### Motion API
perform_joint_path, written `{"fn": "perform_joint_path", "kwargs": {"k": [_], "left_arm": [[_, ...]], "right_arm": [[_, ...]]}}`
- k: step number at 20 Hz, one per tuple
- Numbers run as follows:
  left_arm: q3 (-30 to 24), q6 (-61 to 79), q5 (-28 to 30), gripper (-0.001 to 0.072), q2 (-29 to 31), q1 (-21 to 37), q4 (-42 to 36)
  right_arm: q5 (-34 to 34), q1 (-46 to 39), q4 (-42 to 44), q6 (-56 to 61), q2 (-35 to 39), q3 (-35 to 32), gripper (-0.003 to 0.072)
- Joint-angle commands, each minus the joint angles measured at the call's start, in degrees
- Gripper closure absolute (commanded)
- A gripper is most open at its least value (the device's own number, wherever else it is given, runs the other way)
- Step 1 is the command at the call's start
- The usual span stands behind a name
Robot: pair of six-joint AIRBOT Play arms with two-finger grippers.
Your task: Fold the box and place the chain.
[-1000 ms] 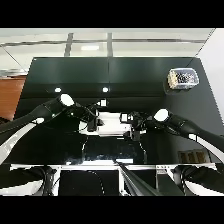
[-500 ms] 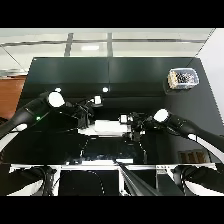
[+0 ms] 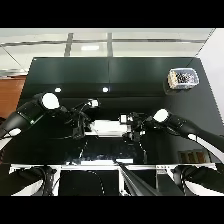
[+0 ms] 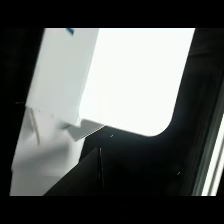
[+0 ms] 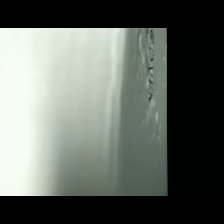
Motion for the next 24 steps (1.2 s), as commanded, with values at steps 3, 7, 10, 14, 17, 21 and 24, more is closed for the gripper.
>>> {"fn": "perform_joint_path", "kwargs": {"k": [3, 7, 10, 14, 17, 21, 24], "left_arm": [[-0.9, 1.4, 8.9, 0.0681, 0.1, 0.1, -20.3], [-2.3, 1.2, 23.1, 0.0681, 0.1, 0.1, -24.1], [-4.1, 1.2, 30.1, 0.0681, 0.0, 0.0, -23.6], [-6.5, 0.8, 29.4, 0.068, 0.0, -0.4, -19.2], [-7.8, -1.7, 28.7, 0.0681, 0.0, -0.4, -17.6], [-9.1, -1.7, 30.1, 0.0681, -0.3, -0.4, -17.6], [-9.1, -1.8, 29.6, 0.068, -1.8, -0.4, -17.8]], "right_arm": [[0.0, 0.0, 0.0, 0.0, 0.0, 0.0, 0.0246], [0.0, 0.0, 0.0, 0.0, 0.0, 0.0, 0.0246], [0.0, 0.0, 0.0, 0.0, 0.0, 0.0, 0.0246], [0.0, 0.0, 0.0, 0.0, 0.0, 0.0, 0.0246], [0.0, 0.0, 0.0, 0.0, 0.0, 0.0, 0.0246], [0.0, 0.0, 0.0, 0.0, 0.0, 0.0, 0.0246], [0.0, 0.0, 0.0, 0.0, 0.0, 0.0, 0.0246]]}}
